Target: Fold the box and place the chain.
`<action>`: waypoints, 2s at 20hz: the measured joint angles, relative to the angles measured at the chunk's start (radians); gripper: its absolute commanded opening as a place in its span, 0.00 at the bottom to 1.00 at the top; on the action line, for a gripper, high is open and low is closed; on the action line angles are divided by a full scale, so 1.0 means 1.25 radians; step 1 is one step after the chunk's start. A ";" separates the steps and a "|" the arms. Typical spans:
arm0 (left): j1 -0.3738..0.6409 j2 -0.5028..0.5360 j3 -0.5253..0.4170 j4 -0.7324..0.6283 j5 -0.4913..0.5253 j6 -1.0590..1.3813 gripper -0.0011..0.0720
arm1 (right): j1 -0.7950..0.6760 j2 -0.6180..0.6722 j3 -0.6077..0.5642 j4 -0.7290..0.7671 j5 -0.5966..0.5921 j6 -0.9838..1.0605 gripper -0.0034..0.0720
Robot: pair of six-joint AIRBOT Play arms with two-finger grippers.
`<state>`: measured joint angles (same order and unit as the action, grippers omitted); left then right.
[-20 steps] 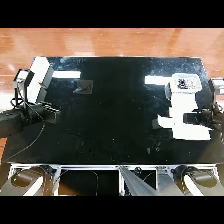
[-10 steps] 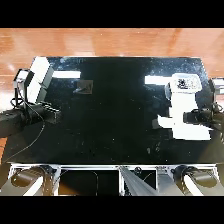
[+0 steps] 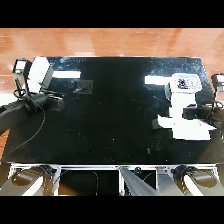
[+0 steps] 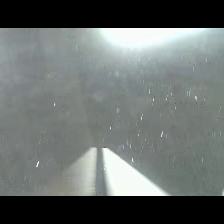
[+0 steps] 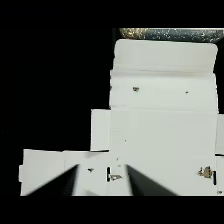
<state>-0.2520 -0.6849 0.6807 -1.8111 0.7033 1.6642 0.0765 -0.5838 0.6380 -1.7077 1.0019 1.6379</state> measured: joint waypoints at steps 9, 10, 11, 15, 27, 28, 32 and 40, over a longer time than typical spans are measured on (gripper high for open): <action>-0.022 -0.162 0.000 -0.098 -0.153 -0.036 0.88 | -0.408 -0.125 0.000 0.004 -0.089 -0.125 0.95; -0.023 -0.175 0.000 -0.101 -0.161 -0.036 0.88 | -0.477 -0.156 0.002 0.070 -0.114 -0.180 0.95; -0.024 -0.188 0.000 -0.102 -0.168 -0.038 0.88 | -0.549 -0.195 0.009 0.149 -0.135 -0.249 0.95; -0.026 -0.214 0.000 -0.108 -0.177 -0.039 0.88 | -0.777 -0.383 0.105 0.439 -0.095 -0.517 0.95; -0.028 -0.223 0.000 -0.108 -0.184 -0.038 0.88 | -0.981 -0.945 0.588 0.565 0.453 -0.586 0.95; -0.028 -0.223 0.000 -0.108 -0.184 -0.036 0.88 | -0.972 -0.965 0.599 0.560 0.470 -0.579 0.95; -0.028 -0.223 0.000 -0.108 -0.183 -0.036 0.88 | -0.932 -1.009 0.619 0.518 0.515 -0.555 0.95; -0.029 -0.224 0.000 -0.108 -0.180 -0.036 0.88 | -0.862 -1.026 0.615 0.483 0.555 -0.541 0.95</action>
<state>-0.2878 -0.9646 0.6807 -1.9461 0.4786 1.6188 -1.0008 -1.8660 1.4063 -1.1042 1.6951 0.9615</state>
